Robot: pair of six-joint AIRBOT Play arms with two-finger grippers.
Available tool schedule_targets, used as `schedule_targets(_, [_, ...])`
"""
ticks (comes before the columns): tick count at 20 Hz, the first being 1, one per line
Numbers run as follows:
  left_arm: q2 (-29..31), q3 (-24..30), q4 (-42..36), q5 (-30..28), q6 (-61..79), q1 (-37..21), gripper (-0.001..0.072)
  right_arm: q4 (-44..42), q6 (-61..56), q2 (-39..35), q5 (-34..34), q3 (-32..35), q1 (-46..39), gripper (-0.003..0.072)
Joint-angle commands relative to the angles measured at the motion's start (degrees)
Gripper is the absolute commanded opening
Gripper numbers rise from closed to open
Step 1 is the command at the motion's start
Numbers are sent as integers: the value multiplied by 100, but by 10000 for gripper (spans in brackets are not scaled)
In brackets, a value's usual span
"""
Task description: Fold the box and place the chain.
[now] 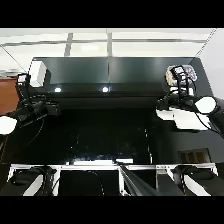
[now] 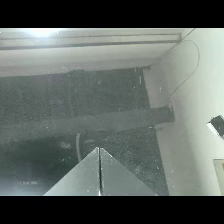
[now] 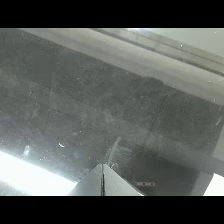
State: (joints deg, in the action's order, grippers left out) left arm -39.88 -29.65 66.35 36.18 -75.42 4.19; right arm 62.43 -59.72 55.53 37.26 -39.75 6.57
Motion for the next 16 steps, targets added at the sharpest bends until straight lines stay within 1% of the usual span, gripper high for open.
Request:
schedule_targets(1, [0, 2, 4, -2, 2, 0, 28, 0, -2, 4, 0, 0, 4, 25])
schedule_targets(12, [0, 2, 2, -4, 2, 0, 28, 0, -2, 4, 0, 0, 4, 25])
schedule_targets(13, [-2, 2, 0, -70, 2, 0, 28, 0, -2, 4, 0, 0, 4, 25])
schedule_targets(16, [-76, 2, 26, -1010, 7, -2, 28, -11, -7, 4, -103, 0, 9, 25])
